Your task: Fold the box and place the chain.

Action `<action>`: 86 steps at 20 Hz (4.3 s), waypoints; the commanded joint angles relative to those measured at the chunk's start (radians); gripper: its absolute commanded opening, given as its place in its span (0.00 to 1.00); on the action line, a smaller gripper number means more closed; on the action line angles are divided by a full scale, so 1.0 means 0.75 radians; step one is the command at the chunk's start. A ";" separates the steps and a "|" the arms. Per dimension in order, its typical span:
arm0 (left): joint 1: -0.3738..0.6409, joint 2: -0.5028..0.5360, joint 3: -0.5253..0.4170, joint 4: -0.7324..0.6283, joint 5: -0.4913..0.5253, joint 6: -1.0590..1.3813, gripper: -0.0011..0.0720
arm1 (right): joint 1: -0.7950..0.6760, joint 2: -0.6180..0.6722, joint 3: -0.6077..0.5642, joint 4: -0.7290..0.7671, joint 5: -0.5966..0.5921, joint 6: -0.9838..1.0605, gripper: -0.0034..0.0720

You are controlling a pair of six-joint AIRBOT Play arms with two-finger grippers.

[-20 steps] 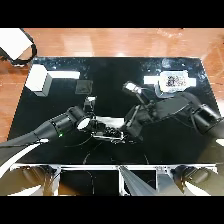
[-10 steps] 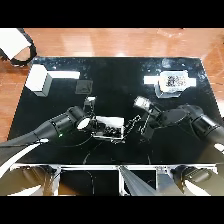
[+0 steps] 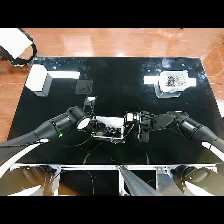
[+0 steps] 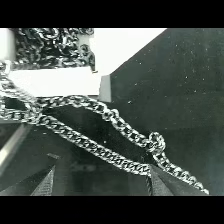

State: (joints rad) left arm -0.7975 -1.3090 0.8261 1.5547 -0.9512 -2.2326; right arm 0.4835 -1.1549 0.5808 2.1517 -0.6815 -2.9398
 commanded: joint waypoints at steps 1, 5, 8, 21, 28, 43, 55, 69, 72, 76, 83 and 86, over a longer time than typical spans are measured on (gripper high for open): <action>-0.001 0.000 0.000 0.000 -0.001 0.001 0.04 | 0.004 -0.042 -0.002 0.028 0.098 -0.065 0.97; -0.001 0.000 0.001 0.001 0.000 0.001 0.04 | 0.004 -0.071 -0.002 0.028 0.191 -0.065 0.97; -0.001 0.000 0.001 0.001 0.000 0.001 0.04 | 0.004 -0.074 -0.001 0.030 0.220 -0.065 0.97; -0.001 0.000 0.001 0.000 0.000 0.001 0.04 | 0.001 -0.083 0.002 0.125 0.151 -0.045 0.97; -0.001 0.000 0.001 0.001 0.001 0.001 0.04 | 0.001 -0.087 0.002 0.132 0.150 0.006 0.19; 0.001 0.001 0.001 0.001 0.002 0.001 0.04 | 0.001 0.510 0.077 0.129 0.005 0.777 0.07; 0.003 0.000 0.001 0.000 0.001 0.002 0.04 | 0.072 0.745 0.319 0.275 -0.144 1.005 0.07; 0.003 0.000 0.001 0.001 0.002 0.001 0.04 | 0.291 0.539 0.314 0.224 0.027 1.087 0.07; 0.003 0.000 0.001 0.001 0.008 0.001 0.04 | 0.291 0.537 0.279 -0.016 -0.041 1.292 0.07; 0.003 0.000 0.001 0.001 0.011 0.001 0.04 | 0.305 0.449 0.215 0.083 -0.043 1.297 0.07; 0.003 0.000 0.001 0.001 0.010 0.001 0.04 | 0.306 0.287 0.214 0.144 -0.051 1.304 0.28; 0.003 0.000 0.001 0.000 0.011 0.001 0.04 | 0.304 0.290 0.214 0.170 -0.094 1.314 0.89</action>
State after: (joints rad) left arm -0.7963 -1.3090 0.8261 1.5551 -0.9451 -2.2318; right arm 0.7124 -0.9272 0.7425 2.2627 -0.7227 -1.9625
